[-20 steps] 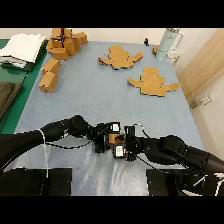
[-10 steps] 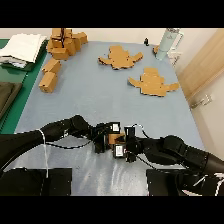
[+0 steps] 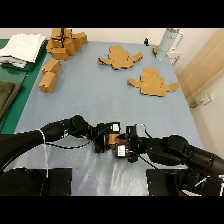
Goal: Fold the box.
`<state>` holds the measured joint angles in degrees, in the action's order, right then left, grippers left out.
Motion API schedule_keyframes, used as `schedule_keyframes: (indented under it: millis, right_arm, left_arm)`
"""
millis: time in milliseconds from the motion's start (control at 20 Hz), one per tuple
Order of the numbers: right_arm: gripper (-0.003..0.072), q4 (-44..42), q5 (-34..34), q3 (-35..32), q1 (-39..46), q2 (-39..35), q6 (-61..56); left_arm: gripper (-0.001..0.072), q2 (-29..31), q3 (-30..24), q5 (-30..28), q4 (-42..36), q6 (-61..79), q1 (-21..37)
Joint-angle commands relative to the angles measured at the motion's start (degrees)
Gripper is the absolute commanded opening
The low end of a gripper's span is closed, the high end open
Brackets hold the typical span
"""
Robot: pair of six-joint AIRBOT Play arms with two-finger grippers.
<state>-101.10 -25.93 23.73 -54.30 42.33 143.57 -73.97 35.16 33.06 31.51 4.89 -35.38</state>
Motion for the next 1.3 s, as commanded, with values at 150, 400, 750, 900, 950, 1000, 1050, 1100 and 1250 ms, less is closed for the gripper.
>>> schedule_keyframes:
  millis: [150,400,750,900,950,1000,1050,1100,1250]
  right_arm:
    - [0.005,1.3,-0.1,0.2,0.1,-1.3,-0.2]
    - [0.0049,1.2,-0.7,0.2,0.0,1.3,-0.7]
    - [0.0049,1.2,-1.2,0.1,0.0,2.7,-0.7]
    - [0.0049,1.2,-1.2,0.1,0.0,2.7,-0.7]
    - [0.0049,1.2,-1.2,0.1,0.0,2.7,-0.7]
    - [0.0049,1.2,-1.2,0.1,0.0,2.7,-0.7]
    - [0.0049,1.2,-1.2,0.1,0.0,2.7,-0.7]
    - [0.0049,1.2,-1.2,0.1,0.0,2.7,-0.7]
    - [0.0049,1.2,-1.2,0.1,0.0,2.7,-0.7]
  left_arm:
    - [0.0477,0.0,0.0,0.0,0.0,0.0,0.0]
    - [0.0477,0.0,0.0,0.0,0.0,0.0,0.0]
    - [0.0477,0.0,0.0,0.0,0.0,0.0,0.0]
    - [0.0477,0.0,0.0,0.0,0.0,0.0,0.0]
    - [0.0477,0.0,0.0,0.0,0.0,0.0,0.0]
    - [0.0477,0.0,0.0,0.0,0.0,0.0,0.0]
    - [0.0477,0.0,0.0,0.0,0.0,0.0,0.0]
    - [0.0477,0.0,0.0,0.0,0.0,0.0,0.0]
    - [0.0477,0.0,0.0,0.0,0.0,0.0,0.0]
